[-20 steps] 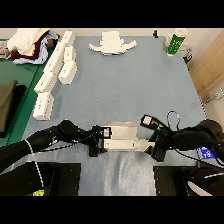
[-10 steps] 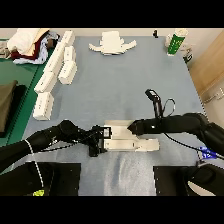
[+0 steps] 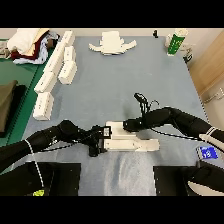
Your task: Fold the box.
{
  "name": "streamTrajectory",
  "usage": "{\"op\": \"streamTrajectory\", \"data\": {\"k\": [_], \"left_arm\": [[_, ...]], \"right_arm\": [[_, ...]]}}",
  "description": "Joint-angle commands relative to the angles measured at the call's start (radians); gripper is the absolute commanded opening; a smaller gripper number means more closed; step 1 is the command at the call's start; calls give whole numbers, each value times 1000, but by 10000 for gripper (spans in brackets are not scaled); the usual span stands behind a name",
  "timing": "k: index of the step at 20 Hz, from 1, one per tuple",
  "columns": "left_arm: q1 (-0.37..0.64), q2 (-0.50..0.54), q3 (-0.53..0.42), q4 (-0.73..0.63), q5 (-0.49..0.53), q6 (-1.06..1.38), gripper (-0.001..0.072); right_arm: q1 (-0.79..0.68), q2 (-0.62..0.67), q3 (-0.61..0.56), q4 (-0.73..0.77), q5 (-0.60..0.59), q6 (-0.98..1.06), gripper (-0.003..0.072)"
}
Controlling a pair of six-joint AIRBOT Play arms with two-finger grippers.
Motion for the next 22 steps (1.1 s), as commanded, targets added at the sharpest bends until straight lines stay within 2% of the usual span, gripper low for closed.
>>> {"op": "streamTrajectory", "data": {"k": [1,4,7,10,13,17,18,20,21,22], "left_arm": [[0,0,0,1,0,3,479],[0,0,0,1,0,3,479],[0,0,0,1,0,3,479],[0,0,0,1,0,3,480],[0,0,0,1,0,3,479],[0,0,0,1,0,3,479],[0,0,0,1,0,3,479],[0,0,0,1,0,3,479],[0,0,0,1,0,3,479],[0,0,0,1,0,3,479]], "right_arm": [[1,-27,3,0,0,-11,1],[0,-24,8,-1,-10,-22,1],[0,32,60,-9,-80,-111,1],[0,183,90,-60,-135,-116,1],[0,362,79,-131,-261,-122,0],[0,570,-28,-201,-421,-299,2],[0,604,-64,-247,-441,-338,67],[0,624,-121,-328,-440,-452,430],[0,621,-144,-348,-424,-524,525],[0,613,-170,-355,-391,-601,530]]}}
